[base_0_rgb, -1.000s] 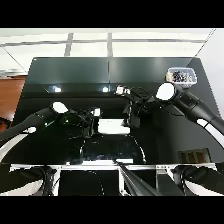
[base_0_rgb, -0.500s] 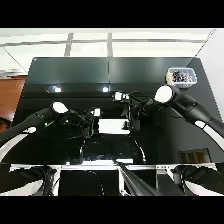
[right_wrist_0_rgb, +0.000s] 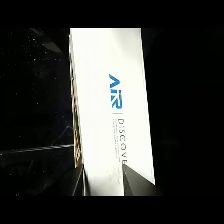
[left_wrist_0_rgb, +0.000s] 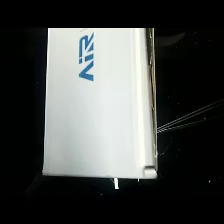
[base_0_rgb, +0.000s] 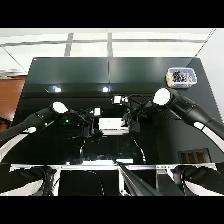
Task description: Fold the box and place the chain.
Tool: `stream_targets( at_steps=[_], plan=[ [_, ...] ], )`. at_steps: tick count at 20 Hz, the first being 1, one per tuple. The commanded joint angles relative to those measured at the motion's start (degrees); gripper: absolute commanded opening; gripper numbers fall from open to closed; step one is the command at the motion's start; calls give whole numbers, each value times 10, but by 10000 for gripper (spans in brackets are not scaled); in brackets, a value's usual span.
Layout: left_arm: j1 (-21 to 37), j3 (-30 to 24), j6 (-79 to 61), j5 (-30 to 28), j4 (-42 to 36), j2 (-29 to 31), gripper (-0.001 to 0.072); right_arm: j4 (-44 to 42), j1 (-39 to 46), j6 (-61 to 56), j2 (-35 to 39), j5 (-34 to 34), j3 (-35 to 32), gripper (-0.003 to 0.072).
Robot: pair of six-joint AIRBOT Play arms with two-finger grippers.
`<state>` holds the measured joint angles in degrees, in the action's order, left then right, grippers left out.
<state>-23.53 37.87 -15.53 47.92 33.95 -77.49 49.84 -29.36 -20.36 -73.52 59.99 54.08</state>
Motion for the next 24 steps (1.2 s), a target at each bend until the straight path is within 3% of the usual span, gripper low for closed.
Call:
stream_targets(
  at_steps=[1,22,23,24],
  plan=[
    [0,0,-1,2,1,0,412,1,-2,0,0,2,-1,257],
    [0,0,-1,2,1,0,411,13,-15,-2,-1,-16,-20,269],
    [0,0,-1,2,1,0,412,13,-15,-2,-1,-16,-21,276],
    [0,0,-1,2,1,0,412,13,-15,-2,-1,-16,-21,398]
  ],
)
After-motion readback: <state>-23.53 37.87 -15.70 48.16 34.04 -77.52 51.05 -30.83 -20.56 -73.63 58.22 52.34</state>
